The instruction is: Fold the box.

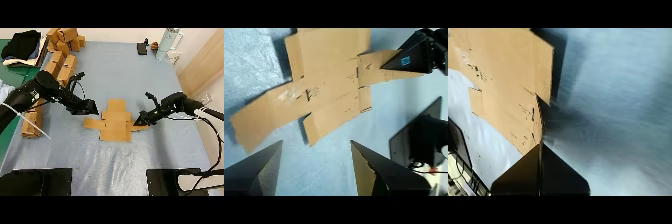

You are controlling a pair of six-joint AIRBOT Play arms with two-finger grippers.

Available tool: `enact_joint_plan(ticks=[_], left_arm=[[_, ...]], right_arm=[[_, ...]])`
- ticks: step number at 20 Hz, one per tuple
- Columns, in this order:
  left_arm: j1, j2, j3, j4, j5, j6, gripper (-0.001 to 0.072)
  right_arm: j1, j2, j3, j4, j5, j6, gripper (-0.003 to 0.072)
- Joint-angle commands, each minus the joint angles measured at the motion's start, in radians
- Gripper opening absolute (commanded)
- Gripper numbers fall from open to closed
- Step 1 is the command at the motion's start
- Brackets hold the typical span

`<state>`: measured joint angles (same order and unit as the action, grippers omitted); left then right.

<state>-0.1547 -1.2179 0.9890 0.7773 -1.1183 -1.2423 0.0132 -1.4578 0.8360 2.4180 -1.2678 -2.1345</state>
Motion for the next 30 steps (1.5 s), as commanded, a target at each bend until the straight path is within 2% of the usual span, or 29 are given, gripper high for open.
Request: enact_joint_plan(ticks=[1,4,9,12,14,16,19,22,26,27,28,29,30], left_arm=[[0.071,-0.075,0.002,-0.138,-0.054,0.141,0.0642],[0.108,-0.149,0.013,-0.141,-0.093,0.229,0.0642],[0.158,-0.210,0.013,-0.138,-0.093,0.289,0.0643],[0.161,-0.249,0.013,-0.143,-0.085,0.336,0.0642],[0.161,-0.294,0.014,-0.200,-0.084,0.394,0.0643],[0.160,-0.349,0.019,-0.321,-0.091,0.486,0.0642],[0.148,-0.434,0.052,-0.474,-0.160,0.601,0.0642],[0.096,-0.501,0.121,-0.483,-0.243,0.627,0.0641],[0.007,-0.558,0.186,-0.438,-0.288,0.627,0.0640],[-0.002,-0.559,0.188,-0.416,-0.285,0.629,0.0581],[-0.002,-0.558,0.189,-0.401,-0.290,0.634,0.0358],[0.001,-0.558,0.189,-0.393,-0.294,0.636,0.0295],[0.006,-0.558,0.190,-0.391,-0.307,0.651,0.0294]], right_arm=[[0.071,0.014,0.000,0.032,-0.023,-0.068,-0.0001],[0.159,0.109,-0.049,0.024,-0.002,-0.119,-0.0001],[0.227,0.350,-0.214,-0.040,0.203,-0.111,-0.0001],[0.230,0.424,-0.283,-0.044,0.231,-0.101,-0.0001],[0.230,0.443,-0.297,-0.044,0.232,-0.098,-0.0001],[0.230,0.443,-0.297,-0.042,0.232,-0.092,-0.0001],[0.230,0.443,-0.297,-0.043,0.232,-0.080,0.0000],[0.230,0.443,-0.297,-0.048,0.240,-0.060,0.0000],[0.230,0.443,-0.297,-0.051,0.247,-0.045,0.0000],[0.230,0.443,-0.297,-0.051,0.247,-0.040,0.0000],[0.230,0.443,-0.297,-0.051,0.247,-0.035,0.0000],[0.230,0.443,-0.297,-0.053,0.247,-0.034,0.0000],[0.230,0.443,-0.297,-0.058,0.247,-0.034,0.0000]])
